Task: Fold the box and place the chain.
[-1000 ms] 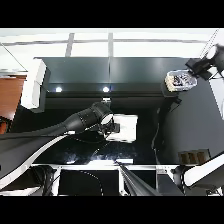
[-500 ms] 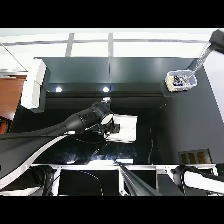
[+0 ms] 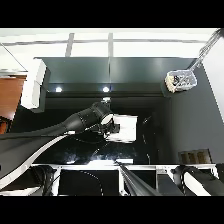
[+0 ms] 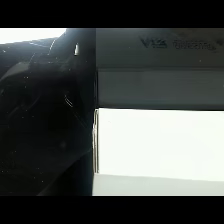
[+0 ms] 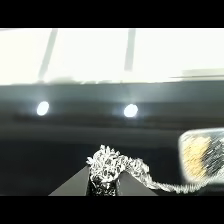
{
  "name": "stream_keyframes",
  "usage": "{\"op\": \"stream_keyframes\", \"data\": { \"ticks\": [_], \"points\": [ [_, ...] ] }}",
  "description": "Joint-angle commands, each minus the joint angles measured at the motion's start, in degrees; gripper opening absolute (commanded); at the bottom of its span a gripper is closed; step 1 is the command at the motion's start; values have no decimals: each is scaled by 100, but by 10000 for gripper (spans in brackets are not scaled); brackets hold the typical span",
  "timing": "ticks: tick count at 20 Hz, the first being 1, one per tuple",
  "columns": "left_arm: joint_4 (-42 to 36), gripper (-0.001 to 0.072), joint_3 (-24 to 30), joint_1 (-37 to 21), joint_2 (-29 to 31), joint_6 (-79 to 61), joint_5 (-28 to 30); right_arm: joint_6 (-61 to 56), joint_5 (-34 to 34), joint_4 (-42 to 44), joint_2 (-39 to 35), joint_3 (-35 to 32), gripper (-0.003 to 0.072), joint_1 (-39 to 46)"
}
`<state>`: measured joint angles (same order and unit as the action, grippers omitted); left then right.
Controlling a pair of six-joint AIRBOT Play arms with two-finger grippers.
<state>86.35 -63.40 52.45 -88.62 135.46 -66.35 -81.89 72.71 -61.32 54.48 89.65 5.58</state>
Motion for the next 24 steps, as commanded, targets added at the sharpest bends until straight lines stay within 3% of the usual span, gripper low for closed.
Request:
{"op": "stream_keyframes", "data": {
  "ticks": [1,5,13,20,24],
  "points": [
    [17,30,2,-7,0,-2,17,387,437,-68,-673,-925,4,-673],
    [15,30,2,-4,0,-2,2,415,1016,393,-920,-1679,5,-1226],
    [15,30,2,-4,0,-2,129,291,1563,1257,-918,-1976,6,-1808],
    [13,30,2,-4,0,0,133,358,608,2293,-820,-2494,5,-2358],
    [15,30,2,-4,0,-2,136,361,136,2269,-575,-2555,6,-2684]
  ]
}}
